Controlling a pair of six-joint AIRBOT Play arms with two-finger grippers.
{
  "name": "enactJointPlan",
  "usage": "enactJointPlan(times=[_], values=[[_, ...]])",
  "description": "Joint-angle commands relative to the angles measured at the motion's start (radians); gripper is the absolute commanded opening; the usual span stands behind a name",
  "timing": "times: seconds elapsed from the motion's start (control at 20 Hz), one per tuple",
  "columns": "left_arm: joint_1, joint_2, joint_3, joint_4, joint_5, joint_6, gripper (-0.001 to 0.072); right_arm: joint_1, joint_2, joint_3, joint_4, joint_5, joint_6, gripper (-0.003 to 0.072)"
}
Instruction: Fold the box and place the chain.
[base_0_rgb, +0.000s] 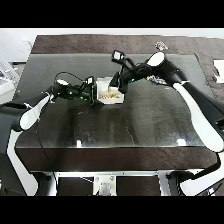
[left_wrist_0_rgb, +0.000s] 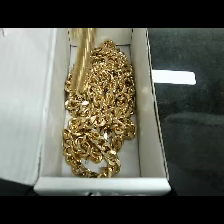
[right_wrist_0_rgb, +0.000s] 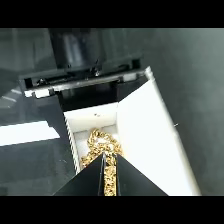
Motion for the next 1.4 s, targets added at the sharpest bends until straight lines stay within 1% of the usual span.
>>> enactJointPlan(times=[0.0,0.05,0.1,0.25,0.3,0.35,0.5,0.55,0.6,0.7,0.8,0.9,1.0,1.1,1.2,1.35], values=[[0.001,0.000,0.000,0.000,0.000,0.000,0.0539,0.014,-0.070,0.001,-0.002,-0.025,-0.001,0.0064],[0.001,0.000,0.000,0.000,0.000,0.000,0.0539,0.010,-0.075,0.001,-0.005,-0.027,-0.001,0.0207],[0.001,0.000,0.000,0.000,0.000,0.000,0.0539,0.008,-0.075,0.001,-0.013,-0.041,-0.001,0.0330],[0.001,0.000,0.000,0.000,0.000,0.000,0.0539,-0.005,-0.062,0.012,-0.018,-0.075,0.000,0.0353],[0.001,0.000,0.000,0.000,0.001,0.000,0.0539,-0.011,-0.050,0.021,-0.018,-0.073,0.004,0.0437],[0.001,0.000,0.000,0.000,0.000,0.000,0.0539,-0.014,-0.027,0.028,-0.017,-0.072,0.007,0.0497],[0.001,0.000,0.000,0.000,0.001,0.000,0.0539,-0.039,0.079,0.045,-0.015,-0.078,0.010,0.0490],[0.001,0.000,0.000,0.000,0.000,0.000,0.0539,-0.055,0.103,0.056,-0.015,-0.089,0.007,0.0400],[0.001,0.000,0.000,0.000,0.000,0.000,0.0539,-0.074,0.107,0.083,-0.012,-0.095,0.007,0.0366],[0.001,0.000,0.000,0.000,0.000,0.000,0.0539,-0.109,0.074,0.147,-0.006,-0.077,0.015,0.0365],[0.001,0.000,0.000,0.000,0.003,0.000,0.0538,-0.133,0.010,0.208,0.025,-0.048,0.015,0.0365],[0.001,0.000,0.000,0.000,0.000,0.000,0.0539,-0.143,-0.054,0.243,0.049,-0.046,0.014,0.0365],[0.001,0.000,0.000,0.000,0.000,0.000,0.0539,-0.145,-0.101,0.250,0.064,-0.044,0.010,0.0339],[0.001,0.000,0.000,0.000,0.001,0.000,0.0539,-0.145,-0.135,0.251,0.068,-0.032,0.010,0.0336],[0.001,0.000,0.000,0.000,0.000,0.000,0.0538,-0.145,-0.159,0.251,0.068,-0.022,0.010,0.0298],[0.001,0.000,0.000,0.000,0.001,0.000,0.0539,-0.145,-0.175,0.251,0.068,0.030,0.010,0.0275]])
